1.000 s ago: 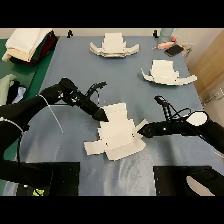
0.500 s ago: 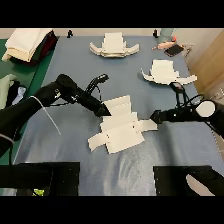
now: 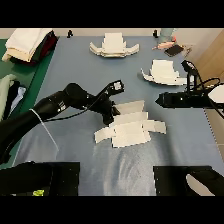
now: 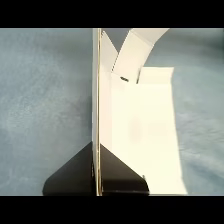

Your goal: Fold the box.

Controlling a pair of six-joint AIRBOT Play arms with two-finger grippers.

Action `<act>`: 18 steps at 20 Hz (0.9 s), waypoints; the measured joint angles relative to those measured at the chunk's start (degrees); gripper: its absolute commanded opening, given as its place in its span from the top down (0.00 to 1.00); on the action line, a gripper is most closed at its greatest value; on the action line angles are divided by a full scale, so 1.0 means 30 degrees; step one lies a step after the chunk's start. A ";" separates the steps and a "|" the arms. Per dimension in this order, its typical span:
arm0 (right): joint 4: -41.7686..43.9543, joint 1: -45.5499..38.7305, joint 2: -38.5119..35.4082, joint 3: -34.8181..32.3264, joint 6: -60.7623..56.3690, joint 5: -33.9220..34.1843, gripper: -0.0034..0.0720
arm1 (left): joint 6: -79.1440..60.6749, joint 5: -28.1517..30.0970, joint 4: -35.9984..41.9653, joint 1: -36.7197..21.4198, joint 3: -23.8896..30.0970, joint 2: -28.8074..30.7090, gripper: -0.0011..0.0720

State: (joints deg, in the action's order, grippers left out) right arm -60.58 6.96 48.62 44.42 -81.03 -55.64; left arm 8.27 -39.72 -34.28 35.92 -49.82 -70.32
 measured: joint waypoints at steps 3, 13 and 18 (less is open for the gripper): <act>0.0554 0.0546 0.0022 -0.0634 0.0182 -0.0925 0.95 | -0.0998 0.1574 -0.0066 0.0233 0.0860 0.0087 0.97; 0.0576 0.1180 0.1494 -0.5231 0.0313 0.1545 0.95 | -0.3279 0.2200 0.0714 0.0532 0.1384 0.0131 0.97; 0.0226 0.1188 0.2091 -0.5632 0.0313 0.2353 0.95 | -0.3410 0.1851 0.0852 0.0532 0.1399 0.0131 0.97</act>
